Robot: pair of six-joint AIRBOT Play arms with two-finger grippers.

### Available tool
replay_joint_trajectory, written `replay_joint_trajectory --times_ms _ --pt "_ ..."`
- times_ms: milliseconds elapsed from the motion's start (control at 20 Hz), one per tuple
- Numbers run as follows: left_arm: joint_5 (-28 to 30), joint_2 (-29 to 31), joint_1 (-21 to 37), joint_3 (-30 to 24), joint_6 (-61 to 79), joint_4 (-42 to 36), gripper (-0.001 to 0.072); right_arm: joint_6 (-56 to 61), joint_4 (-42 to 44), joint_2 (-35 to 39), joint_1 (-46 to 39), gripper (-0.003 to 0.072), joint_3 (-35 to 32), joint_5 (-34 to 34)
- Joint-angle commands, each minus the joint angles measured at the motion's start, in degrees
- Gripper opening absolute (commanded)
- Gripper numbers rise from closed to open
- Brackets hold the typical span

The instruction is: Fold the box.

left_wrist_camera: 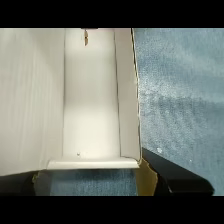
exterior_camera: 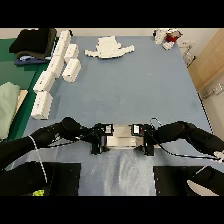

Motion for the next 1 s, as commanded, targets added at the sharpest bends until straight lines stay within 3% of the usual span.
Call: replay_joint_trajectory --times_ms 0,50,100,400,550,600,650,950 --pt "0.8 0.0 -0.5 0.0 -0.1 -0.5 0.0696 0.0 0.0 0.0 0.0 0.0513 0.0 0.0" --pt "0.8 0.0 -0.5 0.0 -0.3 -0.4 0.0691 0.0 0.0 0.0 0.0 0.0513 0.0 0.0" --pt "0.8 0.0 -0.5 0.0 -1.1 0.3 0.0584 0.0 0.0 0.0 0.0 0.0513 0.0 0.0" --pt "0.9 0.0 -0.5 0.0 -3.2 2.1 0.0568 0.0 0.0 0.0 0.0 0.0513 0.0 0.0" --pt "0.9 0.0 -0.5 0.0 -3.2 2.1 0.0570 0.0 0.0 0.0 0.0 0.0513 0.0 0.0" --pt "0.8 0.0 -0.5 0.0 -3.2 2.1 0.0599 0.0 0.0 0.0 0.0 0.0513 0.0 0.0" --pt "0.8 0.0 -0.5 0.0 -3.3 2.1 0.0697 0.0 0.0 0.0 0.0 0.0513 0.0 0.0" --pt "0.8 0.0 -0.5 0.0 -3.2 2.1 0.0695 0.0 0.0 0.0 0.0 0.0513 0.0 0.0"
